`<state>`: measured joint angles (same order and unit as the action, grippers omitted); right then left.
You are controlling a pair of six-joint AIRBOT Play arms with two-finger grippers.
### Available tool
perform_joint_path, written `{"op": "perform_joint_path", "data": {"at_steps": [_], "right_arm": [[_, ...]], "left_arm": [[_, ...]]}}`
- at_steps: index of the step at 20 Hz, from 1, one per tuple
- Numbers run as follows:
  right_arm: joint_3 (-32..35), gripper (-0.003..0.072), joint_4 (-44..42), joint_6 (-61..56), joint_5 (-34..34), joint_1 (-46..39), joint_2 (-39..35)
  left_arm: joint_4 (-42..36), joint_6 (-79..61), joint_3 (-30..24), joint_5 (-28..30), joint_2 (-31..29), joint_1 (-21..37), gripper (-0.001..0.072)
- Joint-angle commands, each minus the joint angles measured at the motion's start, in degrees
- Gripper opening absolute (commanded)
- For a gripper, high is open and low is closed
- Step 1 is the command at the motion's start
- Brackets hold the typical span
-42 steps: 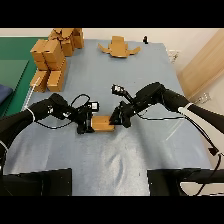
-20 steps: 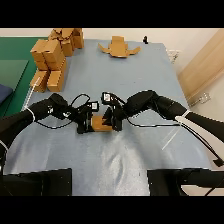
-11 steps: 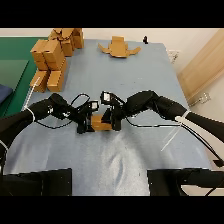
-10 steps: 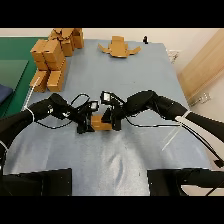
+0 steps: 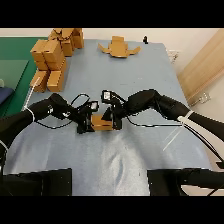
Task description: Fold the box.
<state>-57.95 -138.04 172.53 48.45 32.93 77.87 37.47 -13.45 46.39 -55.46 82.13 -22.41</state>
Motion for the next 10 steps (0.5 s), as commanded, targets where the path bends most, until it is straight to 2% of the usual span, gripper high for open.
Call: {"op": "perform_joint_path", "data": {"at_steps": [1,10], "right_arm": [[0.0,0.0009,1.2,0.0,-0.6,0.0,0.7],[-0.1,0.0009,2.3,0.0,-2.1,0.0,1.2]], "left_arm": [[0.0,0.0,-0.1,0.0,0.0,0.0,0.0143],[0.0,0.0,-0.1,0.0,0.0,0.0,0.0143]]}}
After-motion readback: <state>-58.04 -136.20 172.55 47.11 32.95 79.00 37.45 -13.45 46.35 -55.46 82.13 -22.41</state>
